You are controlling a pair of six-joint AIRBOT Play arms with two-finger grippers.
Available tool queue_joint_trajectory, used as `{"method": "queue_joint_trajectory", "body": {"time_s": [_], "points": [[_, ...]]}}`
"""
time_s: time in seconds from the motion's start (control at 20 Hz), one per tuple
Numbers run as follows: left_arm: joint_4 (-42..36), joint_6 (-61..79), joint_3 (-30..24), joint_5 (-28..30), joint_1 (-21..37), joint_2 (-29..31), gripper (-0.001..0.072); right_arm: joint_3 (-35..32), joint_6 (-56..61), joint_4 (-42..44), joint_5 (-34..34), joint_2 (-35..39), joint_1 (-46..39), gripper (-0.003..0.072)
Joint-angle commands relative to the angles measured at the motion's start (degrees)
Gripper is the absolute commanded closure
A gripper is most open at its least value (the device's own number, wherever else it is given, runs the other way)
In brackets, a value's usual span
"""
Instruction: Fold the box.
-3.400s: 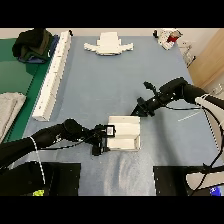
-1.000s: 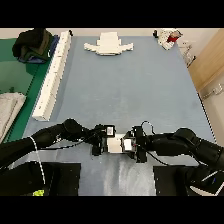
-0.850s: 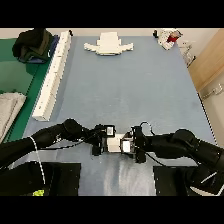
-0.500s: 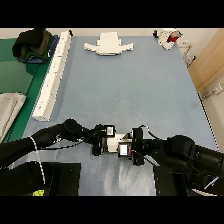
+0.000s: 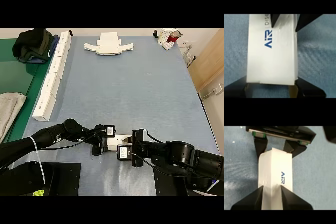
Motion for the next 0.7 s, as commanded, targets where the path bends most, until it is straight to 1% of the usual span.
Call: {"method": "queue_joint_trajectory", "body": {"time_s": [0.0,0.05,0.4,0.65], "points": [[0.02,0.02,0.0,0.0,0.02,0.0,0.0264,-0.02,0.74,-0.68,0.07,0.79,0.24,0.0366],[0.02,0.02,0.0,0.0,0.04,0.0,0.0264,-0.02,0.74,-0.74,0.09,1.38,0.24,0.0336],[0.02,0.02,0.0,0.0,0.02,0.0,0.0264,0.0,0.76,-3.89,0.31,3.32,0.24,0.034],[0.02,0.02,0.0,0.0,0.02,0.0,0.0264,1.14,0.74,-4.33,0.44,3.85,0.24,0.034]]}}
